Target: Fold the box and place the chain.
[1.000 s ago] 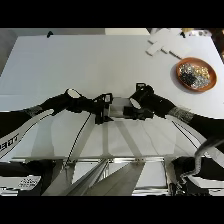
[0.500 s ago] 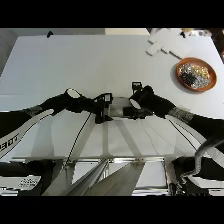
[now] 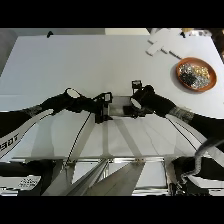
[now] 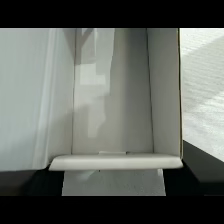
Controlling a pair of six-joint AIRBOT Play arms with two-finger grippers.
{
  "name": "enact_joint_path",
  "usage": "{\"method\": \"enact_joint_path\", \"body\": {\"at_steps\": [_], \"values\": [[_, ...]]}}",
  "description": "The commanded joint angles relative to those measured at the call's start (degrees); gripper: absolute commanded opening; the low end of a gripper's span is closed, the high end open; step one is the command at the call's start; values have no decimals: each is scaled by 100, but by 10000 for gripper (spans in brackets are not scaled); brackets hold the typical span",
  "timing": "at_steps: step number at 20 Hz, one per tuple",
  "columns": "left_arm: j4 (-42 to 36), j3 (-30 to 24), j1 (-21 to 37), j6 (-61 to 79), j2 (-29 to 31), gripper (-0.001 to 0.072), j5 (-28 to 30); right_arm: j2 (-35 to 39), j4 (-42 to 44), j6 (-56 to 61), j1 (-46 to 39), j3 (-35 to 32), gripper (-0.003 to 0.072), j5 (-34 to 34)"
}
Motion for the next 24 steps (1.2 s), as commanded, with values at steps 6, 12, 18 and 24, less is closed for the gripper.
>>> {"method": "enact_joint_path", "body": {"at_steps": [6, 12, 18, 24], "values": [[7, 0, -4, 7, 2, 206, -28, 560, -118, -361, -2, 7, 369, 48], [7, 0, -4, 7, 2, 206, -35, 1287, -116, -1250, -2, 7, 371, 566], [7, 0, -4, 7, 2, 206, -70, 2006, -35, -1735, -133, 4, 365, 669], [7, 0, -4, 7, 2, 206, -72, 1545, 557, -2138, -240, -66, 358, 138]]}}
